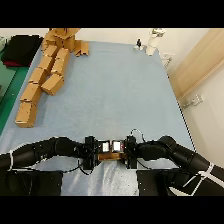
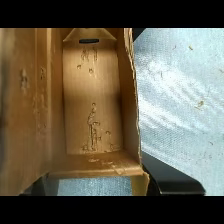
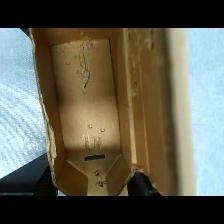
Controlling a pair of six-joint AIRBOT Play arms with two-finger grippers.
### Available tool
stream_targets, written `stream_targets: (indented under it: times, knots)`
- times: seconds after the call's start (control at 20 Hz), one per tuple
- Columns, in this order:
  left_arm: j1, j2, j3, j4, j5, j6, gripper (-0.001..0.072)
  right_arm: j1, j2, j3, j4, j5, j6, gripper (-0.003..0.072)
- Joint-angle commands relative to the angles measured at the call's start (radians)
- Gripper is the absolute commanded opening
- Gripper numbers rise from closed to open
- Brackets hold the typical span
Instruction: Fold the box.
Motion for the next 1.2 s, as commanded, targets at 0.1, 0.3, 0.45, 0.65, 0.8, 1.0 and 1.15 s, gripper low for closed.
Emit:
stream_targets:
  times: [0.1, 0.3, 0.45, 0.65, 0.8, 1.0, 1.15]
  knots:
    - [0.000, -0.001, 0.000, 0.000, 0.000, 0.000, 0.0351, 0.001, 0.000, 0.001, 0.004, 0.000, 0.000, 0.0453]
    - [0.000, -0.001, 0.000, 0.000, 0.000, 0.000, 0.0351, 0.002, 0.002, 0.002, 0.011, -0.009, 0.000, 0.0717]
    - [0.000, -0.001, 0.000, 0.000, 0.000, 0.000, 0.0350, 0.000, 0.026, 0.003, 0.002, -0.023, 0.010, 0.0720]
    - [0.000, -0.001, 0.000, 0.000, 0.000, 0.000, 0.0351, 0.000, 0.112, 0.003, -0.129, -0.128, 0.175, 0.0720]
    - [0.000, -0.001, 0.000, 0.000, 0.000, 0.000, 0.0351, 0.000, 0.216, 0.003, -0.200, -0.312, 0.324, 0.0720]
    - [0.000, -0.001, 0.000, 0.000, 0.000, 0.000, 0.0351, 0.000, 0.368, 0.003, -0.137, -0.409, 0.509, 0.0717]
    - [0.000, -0.001, 0.000, 0.000, 0.000, 0.000, 0.0351, 0.000, 0.474, 0.003, -0.005, -0.385, 0.643, 0.0711]
